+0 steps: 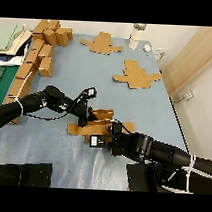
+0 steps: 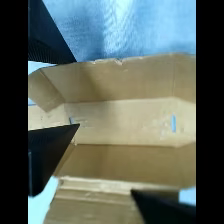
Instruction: Fold the box.
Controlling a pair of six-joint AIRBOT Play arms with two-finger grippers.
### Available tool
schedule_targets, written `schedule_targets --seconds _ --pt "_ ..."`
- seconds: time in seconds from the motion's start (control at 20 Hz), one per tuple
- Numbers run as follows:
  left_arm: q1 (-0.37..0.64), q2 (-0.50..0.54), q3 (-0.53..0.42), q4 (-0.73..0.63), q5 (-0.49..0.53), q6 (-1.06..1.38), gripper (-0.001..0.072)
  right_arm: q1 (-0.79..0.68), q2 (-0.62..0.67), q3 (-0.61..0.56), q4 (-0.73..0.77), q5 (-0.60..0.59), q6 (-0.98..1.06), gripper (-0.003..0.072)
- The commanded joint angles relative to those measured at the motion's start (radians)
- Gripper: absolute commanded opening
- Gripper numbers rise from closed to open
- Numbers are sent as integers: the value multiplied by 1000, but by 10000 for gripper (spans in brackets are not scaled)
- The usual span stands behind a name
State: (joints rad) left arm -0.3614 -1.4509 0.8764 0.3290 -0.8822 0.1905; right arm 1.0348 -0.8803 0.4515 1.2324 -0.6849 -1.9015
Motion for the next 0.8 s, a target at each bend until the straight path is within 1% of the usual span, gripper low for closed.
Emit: schedule_targets --seconds 0.0,0.2,0.25,0.3,0.35,0.4,0.6,0.75 --pt "0 -1 0 0 0 0 12 0 11 2 -21 -4 97 536" --pt "0 0 0 0 0 0 11 0 11 2 -21 -3 185 537" --pt "0 -1 0 0 0 0 12 0 11 2 -21 -3 204 582" --pt "0 -1 0 0 0 0 11 0 11 2 -21 -3 242 652" --pt "0 0 0 0 0 0 12 0 11 5 -21 -4 270 665" --pt "0 -1 0 0 0 0 12 -1 11 13 -23 -5 271 720" --pt "0 -1 0 0 0 0 12 -53 20 52 -20 -4 271 720" --pt "0 -1 0 0 0 0 12 -74 73 48 -13 -4 255 720"
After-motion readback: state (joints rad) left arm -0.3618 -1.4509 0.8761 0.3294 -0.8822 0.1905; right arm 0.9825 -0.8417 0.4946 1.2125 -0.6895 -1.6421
